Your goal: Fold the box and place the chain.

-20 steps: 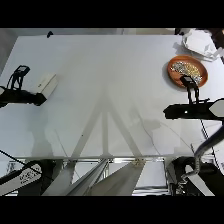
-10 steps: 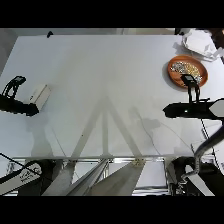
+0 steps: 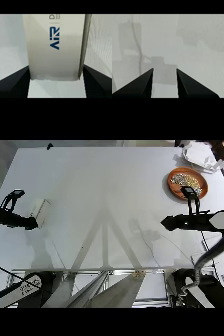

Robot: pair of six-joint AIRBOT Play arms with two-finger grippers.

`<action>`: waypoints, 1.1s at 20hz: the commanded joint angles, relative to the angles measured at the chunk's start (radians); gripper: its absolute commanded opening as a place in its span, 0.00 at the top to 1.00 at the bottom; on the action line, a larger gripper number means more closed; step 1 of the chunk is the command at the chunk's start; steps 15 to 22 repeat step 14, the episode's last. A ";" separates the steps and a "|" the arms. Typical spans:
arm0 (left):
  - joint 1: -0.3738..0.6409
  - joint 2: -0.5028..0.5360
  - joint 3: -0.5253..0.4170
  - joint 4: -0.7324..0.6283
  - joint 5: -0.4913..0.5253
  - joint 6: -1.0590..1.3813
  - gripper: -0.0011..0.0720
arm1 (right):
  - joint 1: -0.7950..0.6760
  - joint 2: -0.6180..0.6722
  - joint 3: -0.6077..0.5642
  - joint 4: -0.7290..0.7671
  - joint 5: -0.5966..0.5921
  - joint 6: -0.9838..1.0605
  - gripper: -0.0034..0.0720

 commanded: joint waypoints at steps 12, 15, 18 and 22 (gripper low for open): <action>-0.111 0.195 0.000 -0.135 0.089 0.068 0.03 | 0.000 0.001 0.000 0.003 -0.048 0.000 0.52; -0.140 0.195 0.000 -0.135 0.098 0.069 0.03 | 0.000 0.001 0.000 0.003 -0.048 0.000 0.52; -0.140 0.195 0.000 -0.135 0.098 0.069 0.03 | 0.000 0.001 0.000 0.003 -0.048 0.000 0.52; -0.140 0.195 0.000 -0.135 0.098 0.069 0.03 | 0.000 0.001 0.000 0.003 -0.048 0.000 0.52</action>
